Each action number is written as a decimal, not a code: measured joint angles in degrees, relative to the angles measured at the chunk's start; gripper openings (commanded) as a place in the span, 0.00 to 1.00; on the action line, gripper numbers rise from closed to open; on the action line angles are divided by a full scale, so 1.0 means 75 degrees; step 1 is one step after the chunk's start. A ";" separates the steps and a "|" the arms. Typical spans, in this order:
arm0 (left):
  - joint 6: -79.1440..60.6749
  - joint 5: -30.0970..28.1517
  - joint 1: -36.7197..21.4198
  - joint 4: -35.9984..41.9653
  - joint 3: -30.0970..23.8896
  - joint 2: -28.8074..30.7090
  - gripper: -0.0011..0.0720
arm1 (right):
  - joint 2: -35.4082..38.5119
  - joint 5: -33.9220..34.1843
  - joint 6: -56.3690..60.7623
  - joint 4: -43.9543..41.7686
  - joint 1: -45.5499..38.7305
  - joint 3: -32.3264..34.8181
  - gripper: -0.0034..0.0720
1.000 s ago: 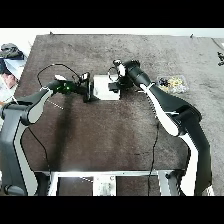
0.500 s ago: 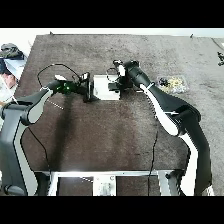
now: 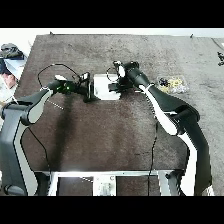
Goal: Fold the box and place the chain.
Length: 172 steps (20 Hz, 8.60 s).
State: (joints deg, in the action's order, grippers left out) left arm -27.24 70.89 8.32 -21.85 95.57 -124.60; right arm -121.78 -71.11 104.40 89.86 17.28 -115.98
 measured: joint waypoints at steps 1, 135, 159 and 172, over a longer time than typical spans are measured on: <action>0.0003 -0.0003 0.0000 0.0000 0.0000 -0.0003 0.59 | -0.0009 -0.0020 0.0000 -0.0003 0.0003 0.0000 0.31; 0.0023 0.0006 0.0000 0.0000 0.0000 -0.0003 0.59 | 0.3719 0.3246 -0.7536 -0.5610 -0.0012 0.2876 0.03; 0.0026 0.0006 -0.0003 0.0000 0.0000 0.0000 0.59 | 0.5872 0.5383 -0.4584 -0.4127 -0.3748 0.8038 0.44; 0.0026 0.0006 -0.0003 0.0000 0.0000 -0.0003 0.59 | 0.4491 0.7478 -0.3984 -0.5298 -0.3876 0.8396 0.50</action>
State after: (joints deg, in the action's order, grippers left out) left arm -27.05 70.94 8.29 -21.85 95.57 -124.62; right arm -88.09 -15.03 74.52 50.13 -11.79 -53.01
